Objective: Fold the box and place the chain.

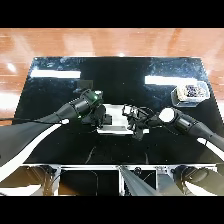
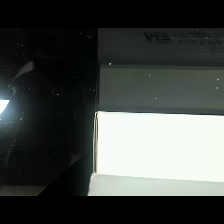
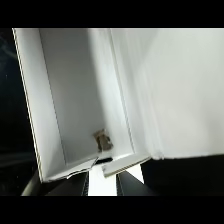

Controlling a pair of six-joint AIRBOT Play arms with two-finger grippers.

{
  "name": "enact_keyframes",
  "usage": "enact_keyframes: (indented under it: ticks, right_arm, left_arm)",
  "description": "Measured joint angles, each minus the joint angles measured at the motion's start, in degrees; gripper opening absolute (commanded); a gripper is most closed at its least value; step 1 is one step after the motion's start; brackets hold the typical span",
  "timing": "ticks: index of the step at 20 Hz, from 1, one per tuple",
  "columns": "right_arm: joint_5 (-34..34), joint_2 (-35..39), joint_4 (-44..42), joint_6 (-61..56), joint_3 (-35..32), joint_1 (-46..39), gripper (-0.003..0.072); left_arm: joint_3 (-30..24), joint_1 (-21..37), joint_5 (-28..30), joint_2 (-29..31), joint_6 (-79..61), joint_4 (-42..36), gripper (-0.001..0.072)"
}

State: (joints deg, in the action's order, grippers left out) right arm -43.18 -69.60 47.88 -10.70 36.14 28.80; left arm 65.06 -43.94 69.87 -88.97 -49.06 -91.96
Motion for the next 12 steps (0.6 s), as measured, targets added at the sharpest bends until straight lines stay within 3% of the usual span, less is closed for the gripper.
enact_keyframes:
  ticks: [9,10,11,12]
  right_arm:
    - [3.85,-1.70,-4.20,1.55,0.00,2.75,0.0208]
    - [4.35,-1.81,-4.33,1.57,0.00,3.02,0.0259]
    - [4.81,-1.92,-4.52,1.60,0.00,3.21,0.0446]
    - [5.01,-1.95,-4.70,1.66,0.00,3.34,0.0502]
  left_arm:
    - [0.00,-0.02,-0.02,0.00,-0.02,-0.02,0.0022]
    - [0.00,-0.04,-0.02,0.00,-0.02,-0.02,0.0022]
    - [0.00,-0.04,-0.02,0.00,-0.02,-0.04,0.0022]
    - [0.00,-0.04,-0.04,0.00,0.04,-0.04,0.0022]
